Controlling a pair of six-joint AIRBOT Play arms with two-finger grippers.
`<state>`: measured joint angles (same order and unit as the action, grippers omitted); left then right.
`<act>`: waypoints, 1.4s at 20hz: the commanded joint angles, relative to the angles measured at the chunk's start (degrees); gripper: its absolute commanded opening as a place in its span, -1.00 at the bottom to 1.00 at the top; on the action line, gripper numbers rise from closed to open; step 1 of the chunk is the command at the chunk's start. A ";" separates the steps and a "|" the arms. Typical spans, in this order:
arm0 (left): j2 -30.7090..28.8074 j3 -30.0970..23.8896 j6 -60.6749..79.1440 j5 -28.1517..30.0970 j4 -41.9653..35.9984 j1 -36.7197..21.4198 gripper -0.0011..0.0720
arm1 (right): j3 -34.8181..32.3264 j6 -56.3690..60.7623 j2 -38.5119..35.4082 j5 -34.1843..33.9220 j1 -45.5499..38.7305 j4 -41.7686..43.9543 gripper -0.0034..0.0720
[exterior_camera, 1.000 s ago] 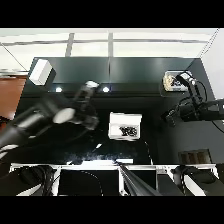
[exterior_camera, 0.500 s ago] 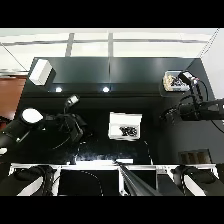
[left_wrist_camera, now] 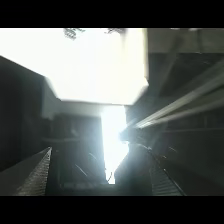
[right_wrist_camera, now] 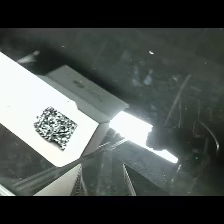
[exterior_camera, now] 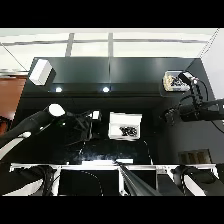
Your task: Fold the box and place the chain.
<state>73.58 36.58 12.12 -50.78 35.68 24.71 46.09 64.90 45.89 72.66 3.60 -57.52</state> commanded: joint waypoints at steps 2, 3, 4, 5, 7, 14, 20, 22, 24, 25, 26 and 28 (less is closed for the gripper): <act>7.67 5.09 2.95 -3.65 -5.53 1.66 0.98 | 0.02 0.26 -0.02 1.07 0.00 0.92 -0.05; 7.82 5.35 2.93 -3.82 -4.63 2.25 0.98 | 0.02 0.24 -0.02 1.05 0.00 0.85 -0.05; 7.82 5.35 2.93 -3.69 -4.66 2.62 0.98 | 0.02 0.24 -0.02 1.03 0.00 0.83 -0.05; 7.82 5.35 2.93 -3.65 -4.66 2.78 0.98 | 0.02 0.22 -0.02 1.03 0.00 0.81 -0.05; 7.82 5.35 2.91 -3.67 -4.96 2.82 0.98 | 0.02 0.22 -0.02 1.01 0.00 0.68 -0.05; 7.82 5.38 1.75 -0.96 -5.11 4.48 0.98 | 0.02 0.20 -0.02 0.39 0.00 0.44 -0.05; 7.82 5.51 -0.02 2.40 -4.83 6.58 0.98 | 0.02 0.20 -0.02 0.37 0.00 0.44 -0.05; 7.82 5.53 0.07 2.45 -4.61 7.06 0.93 | 0.02 0.22 -0.02 0.20 0.00 0.26 -0.05; 7.82 5.53 0.07 2.47 -4.70 7.23 0.48 | 0.02 0.22 -0.02 -1.22 0.00 -0.09 -0.05; 7.82 5.53 0.07 2.62 -4.66 7.32 0.34 | 0.00 0.22 -0.02 -2.49 0.00 -0.20 -0.05; 7.82 5.53 0.02 2.78 -4.70 7.32 0.34 | -0.04 0.22 -0.02 -4.02 0.00 -0.15 -0.05; 7.82 5.53 0.00 2.80 -4.68 7.32 0.34 | -1.05 1.51 -0.02 -8.50 0.20 0.33 -0.04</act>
